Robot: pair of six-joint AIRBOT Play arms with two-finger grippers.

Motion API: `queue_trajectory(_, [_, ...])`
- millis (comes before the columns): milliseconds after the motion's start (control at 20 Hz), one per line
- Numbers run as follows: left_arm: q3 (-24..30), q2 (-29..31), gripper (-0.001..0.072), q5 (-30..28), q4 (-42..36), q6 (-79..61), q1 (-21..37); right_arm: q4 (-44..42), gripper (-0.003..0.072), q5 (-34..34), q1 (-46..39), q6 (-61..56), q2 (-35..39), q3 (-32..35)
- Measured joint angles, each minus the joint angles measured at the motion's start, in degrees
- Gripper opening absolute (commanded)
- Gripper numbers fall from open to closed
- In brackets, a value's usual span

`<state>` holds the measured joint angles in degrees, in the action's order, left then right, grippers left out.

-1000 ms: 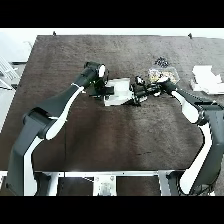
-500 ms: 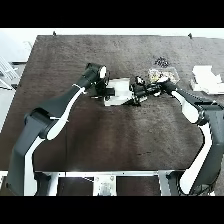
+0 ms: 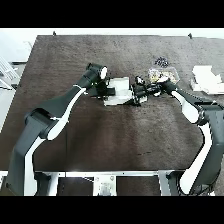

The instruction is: Fold the box and place the chain.

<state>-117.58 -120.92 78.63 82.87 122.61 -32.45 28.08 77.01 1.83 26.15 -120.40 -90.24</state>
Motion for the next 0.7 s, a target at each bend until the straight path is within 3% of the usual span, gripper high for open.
queue_trajectory(50, [0.0,-0.02,0.0319,-0.04,-0.09,-0.24,0.0,-0.02,0.0626,-0.09,0.0,0.02,0.0,0.0])
queue_trajectory(100, [0.0,-0.02,0.0361,-0.02,-0.2,-0.37,-0.02,0.0,0.0626,-0.09,0.0,0.0,0.0,0.0])
queue_trajectory(400, [0.0,0.09,0.0368,1.2,0.09,-1.44,-0.02,-0.02,0.0626,-0.07,0.0,0.0,0.0,0.0])
queue_trajectory(450, [-0.07,0.37,0.0531,1.53,0.17,-1.79,-0.02,0.0,0.0625,-0.07,0.0,0.0,0.0,0.0])
queue_trajectory(500, [-0.17,0.76,0.0628,1.79,0.22,-2.08,-0.02,0.0,0.0625,-0.07,0.0,0.0,0.0,0.0])
queue_trajectory(700, [-0.42,3.61,0.0629,3.17,0.48,-4.46,0.0,-0.02,0.0626,-0.04,0.0,0.0,0.0,0.0])
